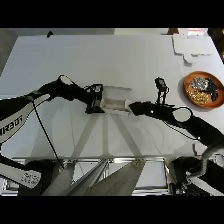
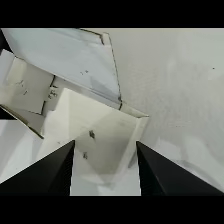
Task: Fold the box and place the chain.
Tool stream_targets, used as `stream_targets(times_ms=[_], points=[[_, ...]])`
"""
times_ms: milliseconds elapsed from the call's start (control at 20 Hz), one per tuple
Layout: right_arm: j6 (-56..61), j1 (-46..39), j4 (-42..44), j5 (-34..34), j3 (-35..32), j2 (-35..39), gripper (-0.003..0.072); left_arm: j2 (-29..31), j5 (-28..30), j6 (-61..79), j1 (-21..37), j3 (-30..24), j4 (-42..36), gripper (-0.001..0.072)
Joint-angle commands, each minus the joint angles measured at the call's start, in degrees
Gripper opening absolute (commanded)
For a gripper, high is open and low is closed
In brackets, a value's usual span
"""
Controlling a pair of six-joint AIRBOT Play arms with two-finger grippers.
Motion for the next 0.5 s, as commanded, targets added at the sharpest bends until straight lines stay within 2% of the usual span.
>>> stream_targets(times_ms=[0, 450], points=[[0.2, 2.3, 1.2, -2.5, 0.0, -0.4, 0.0436, 0.0, 0.0, 0.0, 0.0, 0.0, 0.0, 0.0375], [0.4, 3.0, 0.3, -3.5, 0.9, -1.3, 0.0427, 0.0, 0.0, 0.0, 0.0, 0.0, 0.0, 0.0375]])
